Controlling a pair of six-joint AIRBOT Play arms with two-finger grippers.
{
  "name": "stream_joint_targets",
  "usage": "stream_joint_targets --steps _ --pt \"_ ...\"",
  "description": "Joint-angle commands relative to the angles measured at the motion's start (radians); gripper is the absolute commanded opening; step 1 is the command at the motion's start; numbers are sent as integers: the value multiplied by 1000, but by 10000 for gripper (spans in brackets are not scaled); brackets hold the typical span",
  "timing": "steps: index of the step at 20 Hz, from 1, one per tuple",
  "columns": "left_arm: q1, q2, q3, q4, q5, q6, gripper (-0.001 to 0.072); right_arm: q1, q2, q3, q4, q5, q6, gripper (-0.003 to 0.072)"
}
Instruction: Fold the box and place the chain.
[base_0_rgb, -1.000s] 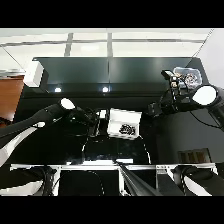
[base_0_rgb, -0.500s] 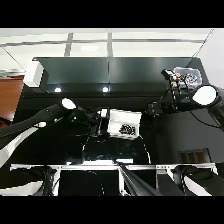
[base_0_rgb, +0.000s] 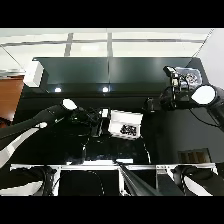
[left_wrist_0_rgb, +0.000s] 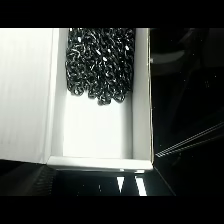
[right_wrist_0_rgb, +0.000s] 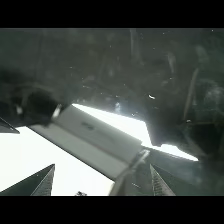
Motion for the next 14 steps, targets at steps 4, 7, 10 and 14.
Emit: stream_joint_targets --steps 4,7,10,14 --pt "0 0 1 3 2 0 340 53 -60 1 127 92 -302 720" --pt "0 0 1 3 2 0 340 77 -60 0 126 137 -612 720" --pt "0 0 1 3 2 0 340 125 -60 -3 103 137 -843 720" --pt "0 0 1 3 2 0 339 173 -61 -36 101 105 -944 720"
